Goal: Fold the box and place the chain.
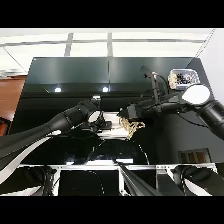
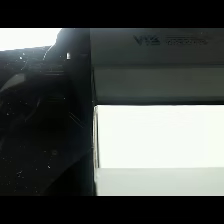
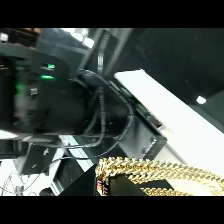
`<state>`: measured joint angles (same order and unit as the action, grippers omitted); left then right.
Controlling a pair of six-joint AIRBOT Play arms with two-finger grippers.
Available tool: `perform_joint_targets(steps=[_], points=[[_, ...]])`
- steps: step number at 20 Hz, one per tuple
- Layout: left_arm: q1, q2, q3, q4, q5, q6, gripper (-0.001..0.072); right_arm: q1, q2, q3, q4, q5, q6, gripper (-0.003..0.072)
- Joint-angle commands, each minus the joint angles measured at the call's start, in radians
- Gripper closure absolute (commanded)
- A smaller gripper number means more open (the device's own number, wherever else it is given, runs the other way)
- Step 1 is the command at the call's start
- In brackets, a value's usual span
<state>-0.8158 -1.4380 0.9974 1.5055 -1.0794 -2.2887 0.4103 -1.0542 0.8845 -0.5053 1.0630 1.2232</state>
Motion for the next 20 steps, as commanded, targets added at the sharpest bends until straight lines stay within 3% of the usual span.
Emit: perform_joint_targets(steps=[1, 2, 3, 4, 7, 10, 12, 14, 16, 20], points=[[0.0, 0.001, 0.001, 0.0, 0.0, 0.0, 0.0677, 0.01, -0.042, -0.002, -0.004, -0.014, -0.001, 0.0657], [0.0, 0.001, 0.001, 0.0, 0.0, 0.0, 0.0677, 0.009, -0.042, -0.002, -0.005, -0.014, -0.001, 0.0656], [0.0, 0.001, 0.001, 0.0, 0.0, 0.0, 0.0677, 0.001, -0.042, -0.002, -0.005, -0.004, -0.001, 0.0528], [0.0, 0.001, 0.001, 0.0, -0.002, 0.0, 0.0677, -0.019, -0.041, -0.002, -0.005, 0.029, -0.001, 0.0288], [0.0, 0.001, 0.001, 0.0, -0.002, 0.0, 0.0677, -0.129, -0.033, -0.002, -0.014, 0.177, -0.016, 0.0267], [0.0, 0.001, 0.001, 0.0, -0.001, 0.0, 0.0677, -0.267, 0.042, -0.005, -0.185, 0.258, -0.069, 0.0268], [0.0, 0.001, 0.001, 0.0, -0.001, 0.0, 0.0677, -0.323, 0.12, -0.067, -0.305, 0.185, -0.122, 0.0268], [0.0, 0.001, 0.001, 0.0, 0.002, 0.0, 0.0677, -0.331, 0.184, -0.208, -0.316, 0.111, -0.27, 0.0267], [0.0, 0.001, 0.001, 0.0, 0.005, 0.0, 0.0676, -0.305, 0.193, -0.356, -0.318, 0.025, -0.37, -0.0032], [0.0, 0.001, 0.001, 0.0, 0.004, 0.0, 0.0677, -0.18, 0.193, -0.489, -0.319, -0.267, -0.707, -0.0031]])
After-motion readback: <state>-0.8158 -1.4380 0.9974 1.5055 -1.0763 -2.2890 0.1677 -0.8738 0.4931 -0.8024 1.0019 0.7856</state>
